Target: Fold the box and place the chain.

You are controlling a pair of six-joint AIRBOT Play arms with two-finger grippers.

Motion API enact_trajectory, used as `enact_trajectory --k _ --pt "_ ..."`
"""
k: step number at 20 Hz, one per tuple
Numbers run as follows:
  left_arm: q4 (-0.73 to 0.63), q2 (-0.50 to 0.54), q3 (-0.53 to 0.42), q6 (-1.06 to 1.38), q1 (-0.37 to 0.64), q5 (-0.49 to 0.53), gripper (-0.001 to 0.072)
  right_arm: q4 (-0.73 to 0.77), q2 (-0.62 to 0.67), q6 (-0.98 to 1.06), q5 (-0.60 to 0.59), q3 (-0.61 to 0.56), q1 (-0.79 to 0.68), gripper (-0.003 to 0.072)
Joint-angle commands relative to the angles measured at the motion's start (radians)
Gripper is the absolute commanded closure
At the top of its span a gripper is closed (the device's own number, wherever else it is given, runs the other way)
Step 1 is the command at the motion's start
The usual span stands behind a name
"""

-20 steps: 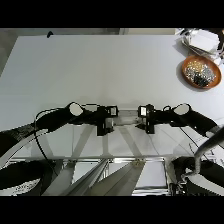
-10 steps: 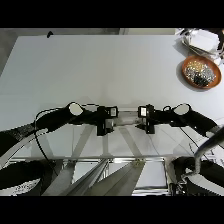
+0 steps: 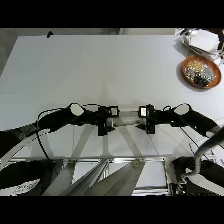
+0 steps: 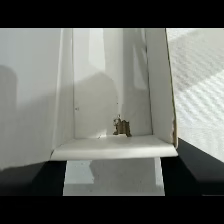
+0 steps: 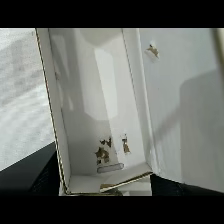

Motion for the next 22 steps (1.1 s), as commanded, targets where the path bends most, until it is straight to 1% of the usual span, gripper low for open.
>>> enact_trajectory --k 1,2,18,19,21,22 --pt "-0.003 -0.008 -0.001 -0.002 -0.006 0.012 0.0388 0.002 0.001 0.002 -0.002 0.000 0.001 0.0351" --pt "-0.002 -0.008 -0.001 -0.002 -0.004 0.017 0.0397 0.002 0.000 0.002 -0.002 0.000 0.001 0.0351" --pt "-0.003 -0.008 -0.001 -0.005 -0.006 0.016 0.0397 0.005 0.001 0.000 -0.002 0.000 0.001 0.0353" --pt "-0.003 -0.008 -0.001 -0.005 -0.006 0.016 0.0397 0.005 0.001 0.003 -0.001 0.000 0.001 0.0342" --pt "-0.003 -0.008 -0.001 -0.005 -0.006 0.016 0.0397 0.006 0.013 0.004 -0.001 0.000 0.001 0.0104" --pt "-0.003 -0.008 -0.001 -0.005 -0.006 0.016 0.0397 0.005 0.026 0.014 -0.002 0.000 0.000 0.0025"
